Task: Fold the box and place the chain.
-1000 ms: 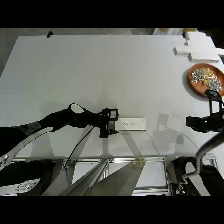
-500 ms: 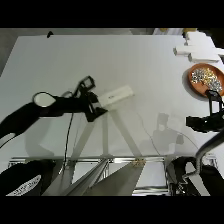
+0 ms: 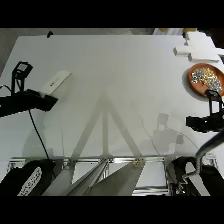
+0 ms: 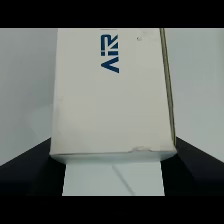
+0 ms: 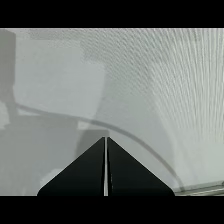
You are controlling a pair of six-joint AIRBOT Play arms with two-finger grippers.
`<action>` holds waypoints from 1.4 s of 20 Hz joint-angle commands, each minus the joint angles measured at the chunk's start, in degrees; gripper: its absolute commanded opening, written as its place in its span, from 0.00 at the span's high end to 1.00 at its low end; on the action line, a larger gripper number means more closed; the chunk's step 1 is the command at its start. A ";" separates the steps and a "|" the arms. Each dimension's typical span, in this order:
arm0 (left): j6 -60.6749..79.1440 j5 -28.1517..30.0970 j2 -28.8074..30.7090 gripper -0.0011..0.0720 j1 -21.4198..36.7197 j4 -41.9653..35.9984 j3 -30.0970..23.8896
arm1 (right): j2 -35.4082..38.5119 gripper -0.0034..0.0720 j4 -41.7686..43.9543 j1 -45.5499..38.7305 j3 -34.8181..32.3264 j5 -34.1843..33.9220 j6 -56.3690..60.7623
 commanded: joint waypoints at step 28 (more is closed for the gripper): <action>-16.81 -18.25 17.88 0.04 8.81 12.11 -8.59 | -0.04 0.93 0.00 0.00 -0.02 0.00 0.00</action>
